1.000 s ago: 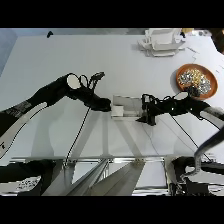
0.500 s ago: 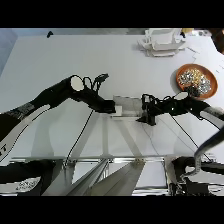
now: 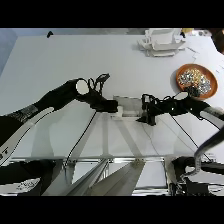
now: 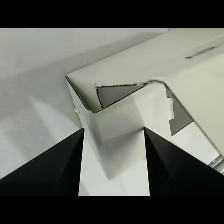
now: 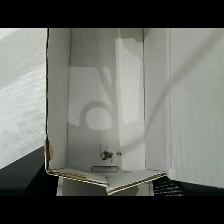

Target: Fold the box and place the chain.

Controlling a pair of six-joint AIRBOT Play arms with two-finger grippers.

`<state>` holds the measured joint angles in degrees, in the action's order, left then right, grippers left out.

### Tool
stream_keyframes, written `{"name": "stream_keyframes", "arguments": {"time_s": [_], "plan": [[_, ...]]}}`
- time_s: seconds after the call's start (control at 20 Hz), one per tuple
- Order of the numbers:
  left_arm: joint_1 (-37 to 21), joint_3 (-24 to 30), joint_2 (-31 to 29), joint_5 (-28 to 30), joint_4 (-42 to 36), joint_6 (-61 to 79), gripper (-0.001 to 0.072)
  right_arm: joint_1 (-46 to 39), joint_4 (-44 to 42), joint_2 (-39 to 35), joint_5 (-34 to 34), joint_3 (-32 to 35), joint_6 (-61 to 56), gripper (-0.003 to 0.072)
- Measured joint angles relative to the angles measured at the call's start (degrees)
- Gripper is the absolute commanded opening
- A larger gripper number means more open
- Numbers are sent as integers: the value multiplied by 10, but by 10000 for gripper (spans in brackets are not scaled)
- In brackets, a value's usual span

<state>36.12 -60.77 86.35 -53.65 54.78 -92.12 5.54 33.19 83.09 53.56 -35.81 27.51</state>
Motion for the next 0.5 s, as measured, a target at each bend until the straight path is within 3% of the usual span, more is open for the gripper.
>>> {"name": "stream_keyframes", "arguments": {"time_s": [0.4, 0.5], "plan": [[44, -35, 23, 16, 103, -107, 410, 0, 0, 0, 0, 0, 0, 404], [53, -43, 26, 17, 127, -133, 361, 0, 0, 0, 0, 0, 0, 404]]}}
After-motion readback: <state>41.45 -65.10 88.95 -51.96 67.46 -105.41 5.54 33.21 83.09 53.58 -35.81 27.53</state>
